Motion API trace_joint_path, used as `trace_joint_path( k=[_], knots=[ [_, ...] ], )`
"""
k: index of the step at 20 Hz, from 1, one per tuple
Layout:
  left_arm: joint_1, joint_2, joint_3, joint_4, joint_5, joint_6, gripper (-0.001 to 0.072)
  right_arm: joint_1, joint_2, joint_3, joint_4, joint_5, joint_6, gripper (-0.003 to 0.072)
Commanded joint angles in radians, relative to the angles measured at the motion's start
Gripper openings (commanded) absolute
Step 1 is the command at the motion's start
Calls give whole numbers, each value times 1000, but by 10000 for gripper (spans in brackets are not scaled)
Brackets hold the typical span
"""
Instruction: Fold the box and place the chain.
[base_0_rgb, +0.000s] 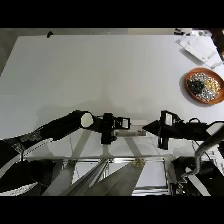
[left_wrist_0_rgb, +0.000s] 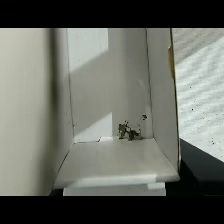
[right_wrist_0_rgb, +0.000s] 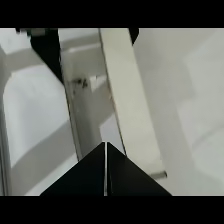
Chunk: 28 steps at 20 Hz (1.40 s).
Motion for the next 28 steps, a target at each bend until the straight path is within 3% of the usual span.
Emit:
trace_joint_path(
  k=[1, 6, 11, 13, 14, 17, 18, 23, 28],
  knots=[
    [-1, 1, 1, 0, 0, 1, 294, 0, -108, 0, 180, -105, -46, 17],
    [0, 1, 1, 0, 5, -5, 294, 39, -253, 0, 209, -220, -47, 17],
    [1, 1, 1, 1, 5, -11, 316, 42, -261, 0, 219, -211, -52, 17],
    [1, 1, 1, 0, 5, -12, 633, 42, -261, 0, 219, -184, -52, 17],
    [1, 1, 1, 0, 10, -12, 659, 42, -261, 0, 219, -168, -52, 17],
    [1, 1, 1, 0, 12, -12, 665, 42, -260, 0, 212, -137, -52, 17],
    [1, 2, 1, 0, 12, -12, 706, 42, -259, 0, 212, -132, -52, 17],
    [16, 28, 1, 5, -6, -47, 705, 42, -259, 0, 211, -116, -52, 17],
    [93, 27, 0, 6, -134, -94, 704, 42, -253, 0, 211, -111, -52, 17]
  ],
)
